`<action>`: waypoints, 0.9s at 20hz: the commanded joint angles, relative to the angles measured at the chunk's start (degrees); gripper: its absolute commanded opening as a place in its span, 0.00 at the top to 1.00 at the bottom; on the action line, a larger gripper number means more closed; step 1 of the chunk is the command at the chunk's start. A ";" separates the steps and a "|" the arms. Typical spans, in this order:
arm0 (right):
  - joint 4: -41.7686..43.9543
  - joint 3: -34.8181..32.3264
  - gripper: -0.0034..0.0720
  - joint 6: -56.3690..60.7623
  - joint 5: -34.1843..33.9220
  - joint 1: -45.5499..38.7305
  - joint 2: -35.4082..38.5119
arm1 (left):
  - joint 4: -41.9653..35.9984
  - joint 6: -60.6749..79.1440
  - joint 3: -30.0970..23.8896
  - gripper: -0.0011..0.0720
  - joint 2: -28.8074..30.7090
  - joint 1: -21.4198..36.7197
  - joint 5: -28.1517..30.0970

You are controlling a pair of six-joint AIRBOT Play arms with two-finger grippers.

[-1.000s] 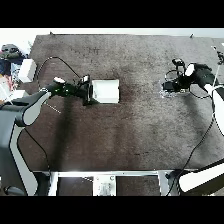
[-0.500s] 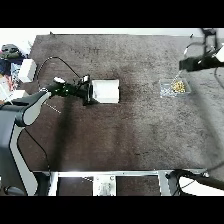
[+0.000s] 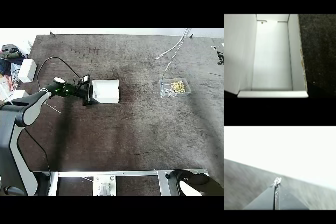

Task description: Fold the box and place the chain.

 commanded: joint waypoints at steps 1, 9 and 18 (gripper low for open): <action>0.04 -0.09 0.94 -0.20 -4.00 7.72 0.57 | 0.00 0.00 -0.02 0.67 -0.02 0.00 0.00; 1.57 -0.20 0.94 -0.17 -0.94 22.32 -10.78 | 0.00 0.00 -0.02 0.67 -0.02 0.00 0.00; 4.31 -0.70 0.94 -0.17 0.04 25.49 -28.81 | 0.00 0.00 -0.02 0.67 -0.02 0.00 0.00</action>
